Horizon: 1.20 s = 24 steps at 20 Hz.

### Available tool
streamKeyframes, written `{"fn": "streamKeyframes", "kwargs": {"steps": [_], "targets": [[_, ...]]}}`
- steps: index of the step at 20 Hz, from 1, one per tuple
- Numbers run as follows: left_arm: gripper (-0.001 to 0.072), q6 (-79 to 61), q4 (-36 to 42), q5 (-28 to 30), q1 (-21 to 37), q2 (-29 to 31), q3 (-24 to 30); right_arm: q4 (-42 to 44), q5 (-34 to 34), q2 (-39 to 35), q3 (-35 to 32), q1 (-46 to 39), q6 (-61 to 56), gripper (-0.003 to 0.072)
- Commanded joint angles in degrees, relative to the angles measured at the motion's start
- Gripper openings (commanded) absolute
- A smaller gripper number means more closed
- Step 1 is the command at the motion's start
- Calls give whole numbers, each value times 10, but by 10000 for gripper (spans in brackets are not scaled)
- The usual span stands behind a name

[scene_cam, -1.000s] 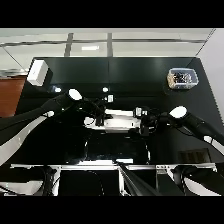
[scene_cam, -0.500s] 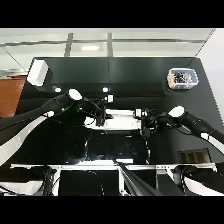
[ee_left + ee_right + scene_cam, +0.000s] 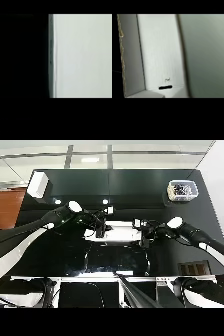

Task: Fold the box and place the chain.

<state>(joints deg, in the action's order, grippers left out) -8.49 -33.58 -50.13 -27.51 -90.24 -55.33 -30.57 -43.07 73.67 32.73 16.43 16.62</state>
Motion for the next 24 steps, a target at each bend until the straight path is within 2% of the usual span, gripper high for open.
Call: {"fn": "streamKeyframes", "kwargs": {"steps": [1, 24], "targets": [[26, -1, 0, 0, 0, 0, 0, -23, 6, 3, 2, 11, -15, 696], [26, -1, 0, 0, 0, 0, 0, -46, -7, 17, 17, 12, -42, 696]]}}
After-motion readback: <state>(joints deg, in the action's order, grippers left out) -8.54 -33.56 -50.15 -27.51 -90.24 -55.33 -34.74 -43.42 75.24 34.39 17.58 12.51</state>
